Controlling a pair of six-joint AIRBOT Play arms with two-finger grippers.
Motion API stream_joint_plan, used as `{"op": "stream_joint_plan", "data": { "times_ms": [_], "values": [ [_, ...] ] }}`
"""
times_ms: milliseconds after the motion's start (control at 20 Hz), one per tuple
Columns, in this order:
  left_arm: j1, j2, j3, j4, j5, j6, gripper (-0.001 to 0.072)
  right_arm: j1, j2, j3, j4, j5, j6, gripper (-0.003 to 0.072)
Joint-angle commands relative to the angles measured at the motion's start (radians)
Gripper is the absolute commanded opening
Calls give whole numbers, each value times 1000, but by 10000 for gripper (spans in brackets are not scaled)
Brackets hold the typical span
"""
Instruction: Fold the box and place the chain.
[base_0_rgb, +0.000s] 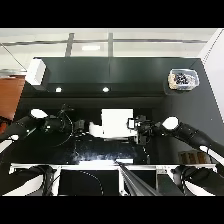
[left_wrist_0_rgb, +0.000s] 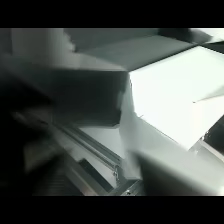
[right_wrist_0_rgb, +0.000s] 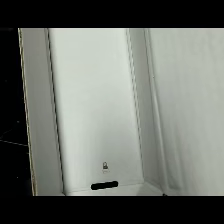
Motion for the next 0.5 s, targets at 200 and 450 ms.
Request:
{"op": "stream_joint_plan", "data": {
  "times_ms": [200, 450],
  "values": [
    [-48, 98, 26, -18, 0, 65, 700, 0, -1, 0, 0, 0, 0, 605],
    [-227, 97, 32, -4, 170, -10, 699, 0, 0, 0, 0, 0, 0, 605]
  ]
}}
